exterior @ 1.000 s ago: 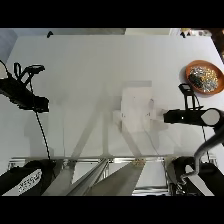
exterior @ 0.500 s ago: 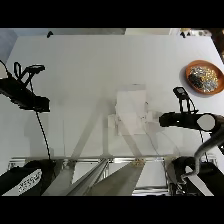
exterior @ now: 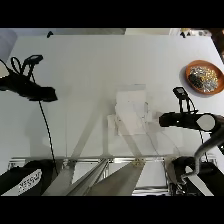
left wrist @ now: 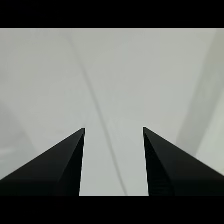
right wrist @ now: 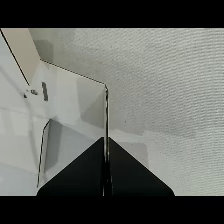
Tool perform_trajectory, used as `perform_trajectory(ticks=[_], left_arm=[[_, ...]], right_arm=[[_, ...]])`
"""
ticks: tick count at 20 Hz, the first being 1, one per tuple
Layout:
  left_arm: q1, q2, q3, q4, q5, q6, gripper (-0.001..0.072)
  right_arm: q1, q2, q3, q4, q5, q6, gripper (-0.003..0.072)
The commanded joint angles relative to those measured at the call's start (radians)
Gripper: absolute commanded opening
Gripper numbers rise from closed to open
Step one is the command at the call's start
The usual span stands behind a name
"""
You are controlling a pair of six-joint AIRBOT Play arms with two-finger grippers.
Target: Fold the box and place the chain.
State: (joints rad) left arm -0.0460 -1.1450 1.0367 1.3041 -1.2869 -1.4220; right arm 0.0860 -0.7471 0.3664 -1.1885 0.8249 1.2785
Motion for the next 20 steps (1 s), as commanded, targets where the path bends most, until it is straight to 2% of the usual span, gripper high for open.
perform_trajectory(ticks=[1, 3, 4, 6, 8, 9, 12, 13, 14, 20], left_arm=[[-0.058, -0.051, 0.000, -0.087, 0.182, -0.006, 0.0389], [-0.123, -0.120, 0.001, -0.161, 0.206, 0.060, 0.0381], [-0.155, -0.160, 0.001, -0.238, 0.215, 0.138, 0.0406], [-0.206, -0.256, 0.021, -0.477, 0.226, 0.343, 0.0461], [-0.229, -0.370, 0.084, -0.739, 0.185, 0.502, 0.0572], [-0.237, -0.424, 0.126, -0.804, 0.155, 0.539, 0.0573], [-0.267, -0.576, 0.255, -0.818, 0.058, 0.547, 0.0581], [-0.276, -0.610, 0.275, -0.818, 0.048, 0.552, 0.0651], [-0.286, -0.637, 0.287, -0.818, 0.048, 0.563, 0.0673], [-0.369, -0.698, 0.287, -0.821, 0.048, 0.701, 0.0672]], right_arm=[[0.001, 0.001, 0.000, 0.001, 0.001, 0.000, 0.0015], [0.001, 0.001, 0.000, 0.001, 0.001, 0.000, 0.0015], [0.001, 0.001, 0.000, 0.001, 0.001, 0.000, 0.0015], [0.001, 0.001, 0.000, 0.002, 0.001, 0.000, 0.0015], [0.001, 0.001, 0.000, 0.013, 0.001, 0.000, 0.0015], [0.001, 0.001, 0.000, 0.018, 0.001, 0.000, 0.0015], [0.001, 0.001, 0.000, 0.019, 0.003, 0.000, 0.0015], [0.001, 0.001, 0.000, 0.019, 0.003, 0.000, 0.0015], [0.001, 0.001, 0.000, 0.019, 0.004, 0.000, 0.0015], [0.001, 0.001, 0.000, 0.019, 0.005, 0.000, 0.0015]])
